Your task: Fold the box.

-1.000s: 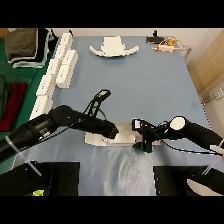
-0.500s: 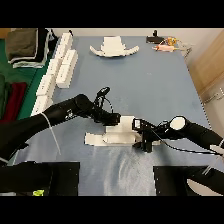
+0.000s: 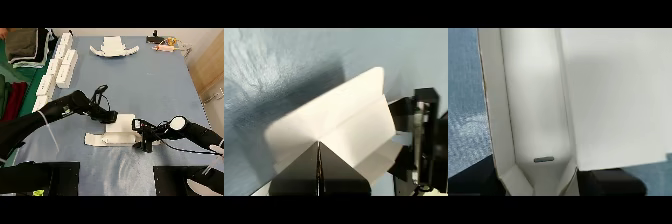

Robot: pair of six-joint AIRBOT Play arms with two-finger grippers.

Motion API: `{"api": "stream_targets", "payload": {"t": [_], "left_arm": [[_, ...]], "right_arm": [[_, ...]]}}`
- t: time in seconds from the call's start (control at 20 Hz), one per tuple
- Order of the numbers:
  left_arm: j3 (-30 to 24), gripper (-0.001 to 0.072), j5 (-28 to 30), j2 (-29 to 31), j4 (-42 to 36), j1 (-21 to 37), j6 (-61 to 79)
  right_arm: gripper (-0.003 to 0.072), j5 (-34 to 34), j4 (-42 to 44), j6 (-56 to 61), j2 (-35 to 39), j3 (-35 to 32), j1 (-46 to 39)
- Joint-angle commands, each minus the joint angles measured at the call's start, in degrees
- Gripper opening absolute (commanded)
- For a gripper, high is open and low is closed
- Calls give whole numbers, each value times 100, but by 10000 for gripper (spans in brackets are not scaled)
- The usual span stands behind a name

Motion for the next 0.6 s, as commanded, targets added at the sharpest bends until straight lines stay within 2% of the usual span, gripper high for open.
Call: {"api": "stream_targets", "payload": {"t": [0.0, 0.15, 0.25, 0.35, 0.55], "left_arm": [[31, 15, -433, 822, 348, 396, 535], [-55, 15, -1088, 1620, 745, 522, 1342], [-304, 15, -1270, 2013, 758, 433, 2116], [-621, 14, -1294, 2332, 789, 251, 2638], [-1200, 15, -1283, 2951, 1445, -184, 3366]], "right_arm": [[512, 7, 2, 2, 4, 4, -2], [512, 9, 2, 2, 4, 4, -2], [512, 7, 2, 2, 4, 4, 0], [512, 9, 2, 2, 4, 4, -2], [512, 9, 2, 2, 4, 4, -2]]}}
